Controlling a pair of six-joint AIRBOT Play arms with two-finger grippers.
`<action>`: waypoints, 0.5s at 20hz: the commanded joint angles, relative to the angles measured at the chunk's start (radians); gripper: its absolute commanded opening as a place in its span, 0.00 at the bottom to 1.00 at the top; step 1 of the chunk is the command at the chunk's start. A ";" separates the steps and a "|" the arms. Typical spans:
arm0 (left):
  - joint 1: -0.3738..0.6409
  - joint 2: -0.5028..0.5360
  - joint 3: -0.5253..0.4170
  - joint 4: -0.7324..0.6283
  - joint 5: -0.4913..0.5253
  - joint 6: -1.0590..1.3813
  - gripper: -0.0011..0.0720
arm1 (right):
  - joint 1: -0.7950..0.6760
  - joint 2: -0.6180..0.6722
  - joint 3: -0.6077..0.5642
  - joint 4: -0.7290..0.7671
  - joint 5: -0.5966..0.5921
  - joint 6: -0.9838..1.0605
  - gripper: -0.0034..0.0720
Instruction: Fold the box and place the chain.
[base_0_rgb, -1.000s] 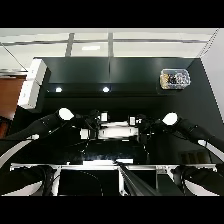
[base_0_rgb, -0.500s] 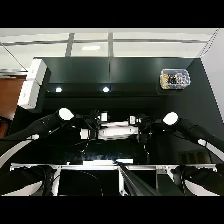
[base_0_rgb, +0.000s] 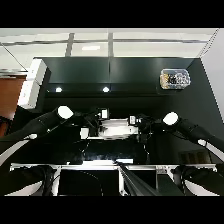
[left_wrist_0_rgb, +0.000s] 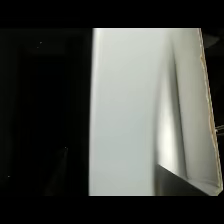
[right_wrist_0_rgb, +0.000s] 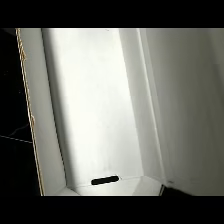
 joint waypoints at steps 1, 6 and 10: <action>0.004 0.069 0.023 0.188 -0.001 -0.179 0.67 | 0.000 0.001 0.000 0.006 -0.006 0.008 0.69; 0.006 0.229 0.023 0.589 -0.088 -0.531 0.79 | 0.003 0.001 0.000 0.014 -0.045 0.042 0.69; 0.006 0.283 0.023 0.616 -0.286 -0.816 0.57 | 0.003 0.001 0.000 0.014 -0.045 0.042 0.69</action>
